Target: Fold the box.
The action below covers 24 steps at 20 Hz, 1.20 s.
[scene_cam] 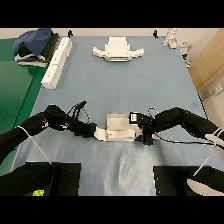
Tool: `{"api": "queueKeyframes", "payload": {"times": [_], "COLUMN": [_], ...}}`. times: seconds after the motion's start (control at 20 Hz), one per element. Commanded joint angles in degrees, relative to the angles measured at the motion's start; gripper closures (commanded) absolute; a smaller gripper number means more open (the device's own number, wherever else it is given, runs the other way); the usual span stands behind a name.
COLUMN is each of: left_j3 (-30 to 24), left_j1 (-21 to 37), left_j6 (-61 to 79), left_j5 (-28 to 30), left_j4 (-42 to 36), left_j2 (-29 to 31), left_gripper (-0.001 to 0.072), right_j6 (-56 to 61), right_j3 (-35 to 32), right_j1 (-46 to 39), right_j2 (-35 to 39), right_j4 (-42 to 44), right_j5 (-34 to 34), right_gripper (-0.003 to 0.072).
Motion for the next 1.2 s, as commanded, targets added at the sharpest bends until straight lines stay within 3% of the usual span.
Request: {"api": "queueKeyframes", "payload": {"times": [0.0,0.3,0.35,0.4,0.45,0.95,1.15], "left_j3": [0.76,5.18,5.33,5.33,5.33,5.64,10.69], "left_j1": [-0.81,-0.81,-0.81,-0.83,-0.83,-1.46,-9.75], "left_j6": [0.5,-0.74,-1.46,-1.73,-2.32,-2.36,-15.17], "left_j5": [-1.38,-5.16,-5.16,-5.11,-5.11,-2.54,1.66], "left_j4": [-1.49,-1.49,-1.49,-1.49,-1.49,-5.05,10.05], "left_j2": [-0.17,-0.17,-0.17,-0.17,-0.17,-0.17,-0.17], "left_gripper": [0.0698,0.0694,0.0624,0.0355,0.0305,0.031,0.031], "right_j6": [0.0,0.02,0.02,0.0,0.0,0.02,0.0], "right_j3": [-0.02,-0.02,-0.02,-0.02,-0.02,-0.02,-0.02], "right_j1": [0.02,0.02,0.02,0.02,0.02,0.02,0.02], "right_j2": [-0.02,-0.02,-0.02,-0.02,-0.02,-0.02,-0.02], "right_j4": [0.02,0.02,0.02,0.02,0.02,0.02,0.02], "right_j5": [0.0,0.0,0.0,0.02,0.0,0.0,0.0], "right_gripper": [0.0164,0.0164,0.0164,0.0164,0.0164,0.0164,0.0164]}}
